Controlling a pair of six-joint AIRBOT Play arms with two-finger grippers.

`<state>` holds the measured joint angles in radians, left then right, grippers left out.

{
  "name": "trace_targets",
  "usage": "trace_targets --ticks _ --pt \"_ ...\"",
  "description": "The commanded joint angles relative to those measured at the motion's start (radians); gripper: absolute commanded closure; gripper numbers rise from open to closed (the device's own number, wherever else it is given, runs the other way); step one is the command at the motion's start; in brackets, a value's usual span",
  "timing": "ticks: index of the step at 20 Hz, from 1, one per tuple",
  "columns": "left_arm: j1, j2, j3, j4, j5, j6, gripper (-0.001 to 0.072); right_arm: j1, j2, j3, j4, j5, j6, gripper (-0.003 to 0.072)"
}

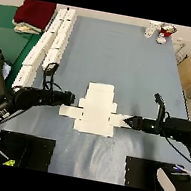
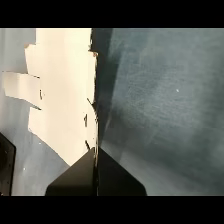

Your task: Fold the box.

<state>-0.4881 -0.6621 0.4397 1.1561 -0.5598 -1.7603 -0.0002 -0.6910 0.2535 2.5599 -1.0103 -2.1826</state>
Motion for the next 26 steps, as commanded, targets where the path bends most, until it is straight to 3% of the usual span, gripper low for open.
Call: trace_targets --ticks 1,4,7,11,15,19,26 --pt "0.15 -0.016 0.03 -0.078 -0.051 0.141 0.0416 0.001 0.088 -0.046 -0.006 0.004 0.039 0.0686" --pt "0.298 -0.112 0.086 -0.335 -0.182 0.471 0.0416 0.001 0.08 -0.05 -0.013 -0.015 0.039 0.0686" --pt "0.433 -0.296 0.183 -0.621 -0.384 0.829 0.0415 0.001 0.08 -0.05 -0.013 -0.024 0.039 0.0686" --pt "0.498 -0.544 0.341 -0.742 -0.64 0.988 0.0415 0.002 0.079 -0.05 -0.013 -0.021 0.036 0.0686" --pt "0.495 -0.711 0.426 -0.744 -0.67 1.033 0.0415 0.003 0.079 -0.05 -0.013 0.004 0.039 0.0685" --pt "0.494 -0.813 0.455 -0.744 -0.671 1.047 0.0416 0.035 0.066 -0.05 -0.012 0.064 0.081 0.0685" --pt "0.494 -0.867 0.458 -0.74 -0.665 1.104 0.0416 0.208 -0.015 -0.049 -0.006 0.192 0.042 0.0685"
